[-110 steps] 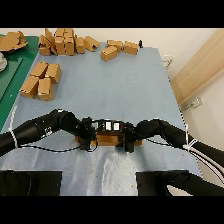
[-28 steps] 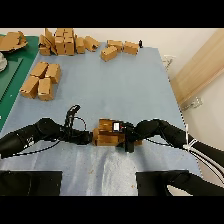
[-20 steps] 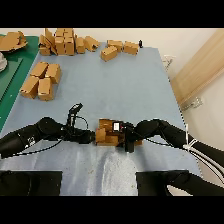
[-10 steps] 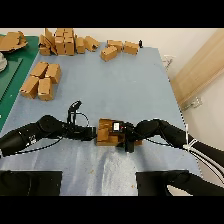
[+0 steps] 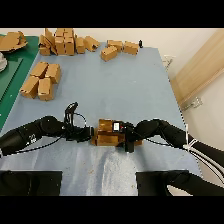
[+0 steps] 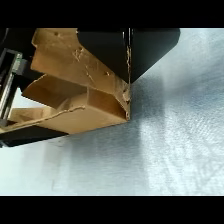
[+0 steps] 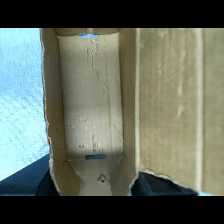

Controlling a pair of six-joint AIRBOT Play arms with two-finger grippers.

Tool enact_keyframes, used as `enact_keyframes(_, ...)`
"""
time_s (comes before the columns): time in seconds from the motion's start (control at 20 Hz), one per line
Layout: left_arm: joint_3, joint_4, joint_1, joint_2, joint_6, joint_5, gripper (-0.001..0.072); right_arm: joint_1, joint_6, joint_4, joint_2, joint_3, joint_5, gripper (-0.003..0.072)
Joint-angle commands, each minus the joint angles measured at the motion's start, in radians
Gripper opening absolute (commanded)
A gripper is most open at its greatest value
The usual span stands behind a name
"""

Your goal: Fold the box.

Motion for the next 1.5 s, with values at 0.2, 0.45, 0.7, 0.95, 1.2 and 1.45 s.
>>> enact_keyframes(0.2, 0.138, 0.418, -0.130, 0.000, -0.452, -0.066, 0.0009, 0.000, 0.000, 0.000, 0.000, 0.000, 0.000, 0.0498)
enact_keyframes(0.45, 0.164, 0.507, -0.180, -0.011, -0.578, -0.087, 0.0008, 0.000, 0.000, 0.000, 0.000, 0.000, 0.000, 0.0498)
enact_keyframes(0.7, 0.235, 0.525, -0.225, -0.100, -0.578, -0.092, 0.0009, 0.000, 0.000, 0.000, 0.000, 0.000, 0.000, 0.0498)
enact_keyframes(0.95, 0.294, 0.654, -0.240, -0.122, -0.710, -0.216, 0.0009, 0.000, 0.000, 0.000, 0.000, 0.000, 0.000, 0.0498)
enact_keyframes(1.2, 0.312, 0.730, -0.285, -0.122, -0.809, -0.230, 0.0008, 0.000, 0.000, 0.000, 0.000, 0.000, 0.000, 0.0498)
enact_keyframes(1.45, 0.315, 0.729, -0.309, -0.122, -0.834, -0.230, 0.0011, 0.000, 0.000, 0.000, 0.000, 0.000, 0.000, 0.0498)
